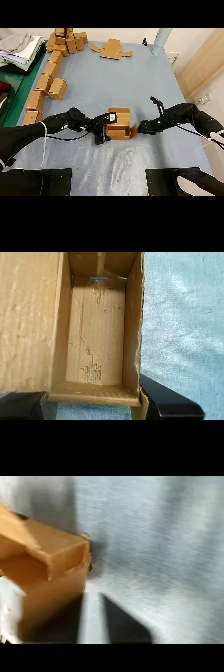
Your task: Fold the box.
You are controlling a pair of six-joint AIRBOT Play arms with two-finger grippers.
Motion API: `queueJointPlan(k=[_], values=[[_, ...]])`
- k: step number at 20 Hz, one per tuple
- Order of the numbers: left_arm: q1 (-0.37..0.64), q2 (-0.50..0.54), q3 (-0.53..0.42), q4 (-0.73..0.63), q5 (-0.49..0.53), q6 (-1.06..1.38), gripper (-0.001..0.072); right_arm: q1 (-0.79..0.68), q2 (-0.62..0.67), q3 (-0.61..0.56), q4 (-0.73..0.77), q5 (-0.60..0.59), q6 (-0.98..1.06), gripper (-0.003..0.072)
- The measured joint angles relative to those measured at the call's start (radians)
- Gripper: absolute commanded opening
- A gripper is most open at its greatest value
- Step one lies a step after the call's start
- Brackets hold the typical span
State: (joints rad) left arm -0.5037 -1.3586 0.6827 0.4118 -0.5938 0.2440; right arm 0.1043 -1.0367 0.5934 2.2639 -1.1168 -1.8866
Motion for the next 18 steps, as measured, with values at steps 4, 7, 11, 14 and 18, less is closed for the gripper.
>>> queueJointPlan(k=[4, 7, 11, 14, 18], values=[[0.0, 0.0, 0.0, 0.0, 0.0, 0.0, 0.0521, 0.029, 0.01, 0.01, 0.03, -0.002, 0.001, 0.0421], [0.0, 0.0, 0.0, 0.0, 0.0, 0.0, 0.0521, 0.082, 0.007, 0.013, 0.038, 0.031, 0.001, 0.0421], [0.0, 0.0, 0.0, 0.0, 0.0, 0.0, 0.0521, 0.143, 0.005, 0.026, 0.028, 0.1, 0.027, 0.0433], [0.0, 0.0, 0.0, 0.0, 0.0, 0.0, 0.0521, 0.178, 0.005, 0.05, -0.039, 0.13, 0.1, 0.0451], [0.0, 0.0, 0.0, 0.0, 0.0, 0.0, 0.0521, 0.264, -0.005, 0.076, -0.177, 0.167, 0.254, 0.0451]])
